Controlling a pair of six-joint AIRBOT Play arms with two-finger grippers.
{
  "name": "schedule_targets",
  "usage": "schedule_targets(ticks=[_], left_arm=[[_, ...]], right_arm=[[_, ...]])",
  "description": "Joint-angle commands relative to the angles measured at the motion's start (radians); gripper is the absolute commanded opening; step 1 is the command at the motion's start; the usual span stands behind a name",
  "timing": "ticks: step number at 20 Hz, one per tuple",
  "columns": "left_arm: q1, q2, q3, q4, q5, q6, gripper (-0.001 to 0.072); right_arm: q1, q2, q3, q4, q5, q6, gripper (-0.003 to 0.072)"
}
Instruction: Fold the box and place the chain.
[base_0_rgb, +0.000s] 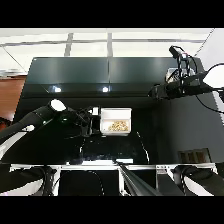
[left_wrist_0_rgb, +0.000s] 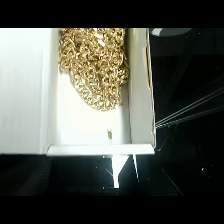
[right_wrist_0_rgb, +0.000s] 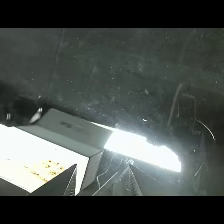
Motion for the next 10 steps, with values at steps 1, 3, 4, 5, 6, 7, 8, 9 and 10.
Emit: schedule_targets(ticks=[1,3,4,5,6,7,8,9,10], left_arm=[[-0.031,-0.003,0.001,0.0,0.051,-0.004,0.0706],[-0.039,-0.009,0.001,-0.006,0.055,-0.004,0.0706],[-0.045,-0.015,0.001,-0.022,0.055,-0.004,0.0706],[-0.048,-0.023,0.002,-0.04,0.056,-0.004,0.0705],[-0.057,-0.026,0.006,-0.034,0.064,-0.007,0.0703],[-0.064,-0.027,0.008,-0.036,0.076,-0.007,0.0682],[-0.066,-0.027,0.008,-0.038,0.082,-0.006,0.0605],[-0.067,-0.027,0.008,-0.038,0.083,-0.006,0.042],[-0.067,-0.027,0.008,-0.037,0.084,-0.004,0.0365]], right_arm=[[0.0,0.001,0.0,0.0,-0.005,0.0,0.0386],[0.0,0.0,0.0,0.0,-0.005,0.0,0.0386],[0.0,0.0,0.0,0.0,-0.005,0.0,0.0386],[0.0,0.0,0.0,0.0,-0.005,0.0,0.0386],[0.0,0.0,0.0,0.0,-0.007,0.0,0.0386],[0.0,-0.002,0.0,0.0,-0.014,0.0,0.0386],[0.0,-0.006,-0.001,0.0,-0.027,0.0,0.0386],[0.0,-0.014,-0.008,0.001,-0.058,0.0,0.0388],[0.001,-0.027,-0.016,0.011,-0.095,0.0,0.0391]])
